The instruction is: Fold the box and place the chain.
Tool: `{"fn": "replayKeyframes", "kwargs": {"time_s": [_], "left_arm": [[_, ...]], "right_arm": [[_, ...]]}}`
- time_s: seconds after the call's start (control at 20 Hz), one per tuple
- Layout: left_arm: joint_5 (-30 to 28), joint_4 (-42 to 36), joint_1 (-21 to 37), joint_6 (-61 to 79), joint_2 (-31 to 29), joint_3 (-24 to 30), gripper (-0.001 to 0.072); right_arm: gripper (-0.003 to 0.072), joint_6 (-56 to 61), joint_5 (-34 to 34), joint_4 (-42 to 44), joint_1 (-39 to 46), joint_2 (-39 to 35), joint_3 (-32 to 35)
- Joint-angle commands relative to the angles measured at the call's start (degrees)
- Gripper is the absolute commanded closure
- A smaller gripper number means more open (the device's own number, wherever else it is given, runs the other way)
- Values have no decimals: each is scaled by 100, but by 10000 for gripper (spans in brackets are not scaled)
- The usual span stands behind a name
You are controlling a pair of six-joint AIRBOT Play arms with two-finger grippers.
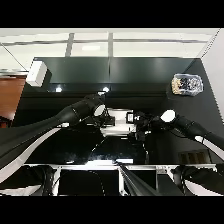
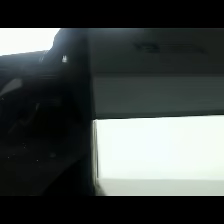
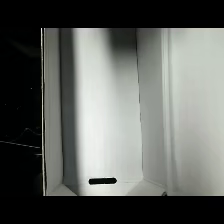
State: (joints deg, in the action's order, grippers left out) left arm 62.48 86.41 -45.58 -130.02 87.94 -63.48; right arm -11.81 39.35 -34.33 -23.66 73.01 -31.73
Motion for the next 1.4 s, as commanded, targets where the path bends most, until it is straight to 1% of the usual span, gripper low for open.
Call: {"fn": "replayKeyframes", "kwargs": {"time_s": [0.0, 0.15, 0.2, 0.25, 0.3, 0.55, 0.65, 0.8, 0.85, 0.95, 1.05, 1.1, 1.2, 1.35], "left_arm": [[55, -9, -2, 37, 31, -4, 682], [59, -9, -2, 105, 33, -4, 682], [57, -9, -2, 105, 33, -4, 682], [59, -7, -2, 105, 33, -4, 682], [59, -2, -2, 105, 33, -4, 682], [59, 55, -2, 105, 33, -4, 682], [57, 57, -2, 105, 33, -4, 682], [59, 55, -2, 107, 33, -4, 681], [59, 55, -2, 107, 33, -4, 681], [57, 52, -2, 105, 33, -4, 681], [55, 52, -2, 105, 33, -4, 681], [52, 52, -2, 105, 33, -4, 681], [52, 46, -2, 103, 33, -4, 681], [59, -9, -2, 103, 33, -4, 680]], "right_arm": [[483, 0, 2, 0, -4, 0, 2], [482, 0, 7, 2, -2, 0, 2], [445, 44, 7, 4, -4, -7, 2], [206, 166, 7, 4, -2, -31, 0], [43, 192, 9, -9, -2, -81, 0], [54, 330, 219, -741, -2, -745, 0], [54, 326, 214, -791, -2, -918, 0], [55, 323, 264, -789, -2, -916, 2], [170, 323, 273, -782, -4, -916, 2], [283, 330, 350, -706, -2, -911, 2], [547, 328, 485, -619, -4, -883, 2], [589, 330, 525, -592, -4, -868, 2], [588, 343, 511, -240, -4, -815, 2], [586, 350, 470, 745, -44, -619, 7]]}}
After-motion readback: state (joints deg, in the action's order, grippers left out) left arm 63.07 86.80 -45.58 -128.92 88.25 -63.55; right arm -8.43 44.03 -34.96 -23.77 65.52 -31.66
